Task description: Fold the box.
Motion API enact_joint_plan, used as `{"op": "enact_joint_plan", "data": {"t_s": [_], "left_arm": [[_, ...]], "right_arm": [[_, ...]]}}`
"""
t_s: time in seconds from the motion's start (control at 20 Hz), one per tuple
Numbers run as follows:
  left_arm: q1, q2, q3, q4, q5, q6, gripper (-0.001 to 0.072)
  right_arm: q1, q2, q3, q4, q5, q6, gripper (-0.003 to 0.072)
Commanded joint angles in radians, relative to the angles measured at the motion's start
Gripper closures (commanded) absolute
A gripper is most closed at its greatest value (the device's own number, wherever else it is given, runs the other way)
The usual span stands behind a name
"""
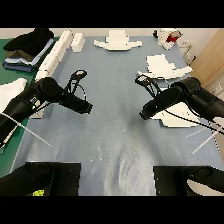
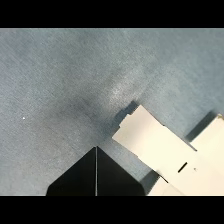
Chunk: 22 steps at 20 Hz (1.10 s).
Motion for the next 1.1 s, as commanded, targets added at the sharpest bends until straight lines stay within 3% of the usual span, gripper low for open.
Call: {"op": "enact_joint_plan", "data": {"t_s": [0.0, 0.25, 0.45, 0.65, 0.7, 0.75, 0.85, 1.0, 1.05], "left_arm": [[0.000, 0.000, 0.000, 0.000, 0.000, 0.000, 0.0695], [0.000, 0.000, 0.000, 0.000, 0.000, 0.000, 0.0695], [0.000, 0.000, 0.000, 0.000, 0.000, 0.000, 0.0695], [0.000, 0.000, 0.000, 0.000, 0.001, 0.000, 0.0695], [0.000, 0.000, 0.000, 0.000, 0.000, 0.000, 0.0695], [0.000, 0.000, 0.000, 0.000, 0.001, 0.000, 0.0695], [0.000, 0.000, 0.000, 0.000, 0.005, 0.000, 0.0695], [-0.001, 0.000, 0.000, -0.027, 0.042, 0.000, 0.0695], [0.000, 0.000, 0.000, -0.053, 0.047, 0.000, 0.0695]], "right_arm": [[0.000, -0.001, 0.001, 0.000, 0.000, 0.000, 0.0684], [0.000, -0.001, 0.001, 0.013, 0.000, 0.001, 0.0684], [0.000, -0.001, 0.001, 0.183, -0.014, 0.003, 0.0684], [0.001, -0.016, 0.001, 0.305, 0.020, 0.287, 0.0680], [-0.002, -0.026, 0.002, 0.269, 0.019, 0.379, 0.0635], [-0.016, -0.034, 0.004, 0.221, 0.013, 0.441, 0.0541], [-0.092, -0.046, 0.032, 0.131, -0.040, 0.499, 0.0502], [-0.327, -0.061, 0.133, 0.044, -0.202, 0.492, 0.0339], [-0.418, -0.070, 0.170, 0.008, -0.238, 0.468, 0.0339]]}}
